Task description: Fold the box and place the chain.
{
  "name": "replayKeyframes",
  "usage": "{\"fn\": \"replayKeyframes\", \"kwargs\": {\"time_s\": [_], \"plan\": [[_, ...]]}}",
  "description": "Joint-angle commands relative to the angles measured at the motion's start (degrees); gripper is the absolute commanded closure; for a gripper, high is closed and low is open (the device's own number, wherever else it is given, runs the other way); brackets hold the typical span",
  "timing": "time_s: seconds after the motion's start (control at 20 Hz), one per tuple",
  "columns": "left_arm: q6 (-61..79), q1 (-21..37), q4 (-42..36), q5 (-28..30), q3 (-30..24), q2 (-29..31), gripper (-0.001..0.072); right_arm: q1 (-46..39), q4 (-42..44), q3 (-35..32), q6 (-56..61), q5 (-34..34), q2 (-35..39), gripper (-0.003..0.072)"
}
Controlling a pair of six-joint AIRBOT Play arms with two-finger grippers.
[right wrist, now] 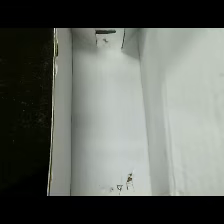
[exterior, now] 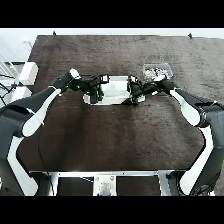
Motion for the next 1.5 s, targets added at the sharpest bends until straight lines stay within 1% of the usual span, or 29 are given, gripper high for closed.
{"fn": "replayKeyframes", "kwargs": {"time_s": [0.0,0.05,0.1,0.15,0.55,0.6,0.65,0.7,0.9,0.95,1.0,1.05,1.1,1.15,1.2,1.35,1.45], "plan": [[0.1,-0.2,-2.5,1.0,0.0,-0.1,0.042,0.0,0.0,0.0,-0.1,0.0,0.0,0.0193],[0.2,-0.2,-3.1,0.8,0.0,-0.1,0.0396,0.0,0.0,0.0,-0.1,0.0,0.0,0.0193],[0.2,-0.2,-3.3,0.6,0.0,-0.1,0.0258,0.0,0.0,0.0,-0.1,0.0,0.0,0.0193],[0.1,-0.2,-3.3,0.3,0.0,-0.2,0.0141,0.0,0.0,0.0,-0.1,0.0,0.0,0.0193],[0.1,-0.2,-2.9,0.2,0.0,-0.2,0.0143,0.0,0.0,0.0,-0.1,0.0,0.0,0.0193],[-0.1,-0.1,-2.3,0.2,0.0,-0.2,0.0169,0.0,0.0,0.0,-0.1,0.0,0.0,0.0193],[-0.1,0.2,-1.8,-0.2,0.0,-0.2,0.0269,0.0,0.0,0.0,-0.1,0.0,0.0,0.0193],[-0.1,0.4,-1.7,-0.8,0.0,-0.2,0.0302,0.0,0.0,0.0,-0.1,0.0,0.0,0.0193],[-0.1,2.7,-1.6,-4.9,0.1,0.1,0.0303,0.0,0.0,0.0,-0.1,0.0,0.0,0.0193],[-0.1,3.2,-1.6,-5.7,0.1,0.1,0.0316,0.0,0.0,0.0,-0.1,0.0,0.0,0.0193],[-0.1,3.7,-1.4,-6.3,0.1,0.1,0.0487,0.0,0.0,0.0,-0.1,0.0,0.0,0.0193],[-0.1,4.0,-1.7,-6.8,0.1,0.1,0.0584,0.0,0.0,0.0,-0.1,0.0,0.0,0.0193],[-0.1,3.9,-1.9,-6.8,0.1,0.1,0.0584,0.0,0.0,0.0,-0.1,0.0,0.0,0.0193],[-0.1,3.9,-1.9,-6.9,0.2,0.1,0.0678,0.0,0.0,0.0,-0.1,0.0,0.0,0.0193],[-0.1,4.0,-1.9,-7.1,0.2,0.1,0.0691,0.0,0.0,0.0,-0.1,0.0,0.0,0.0193],[-2.2,4.5,-2.2,-9.6,0.3,0.2,0.0693,0.0,0.0,0.0,-0.1,0.0,0.0,0.0193],[-5.1,5.6,-3.1,-10.1,0.3,1.0,0.0694,0.0,0.0,0.0,-0.1,0.0,0.0,0.0193]]}}
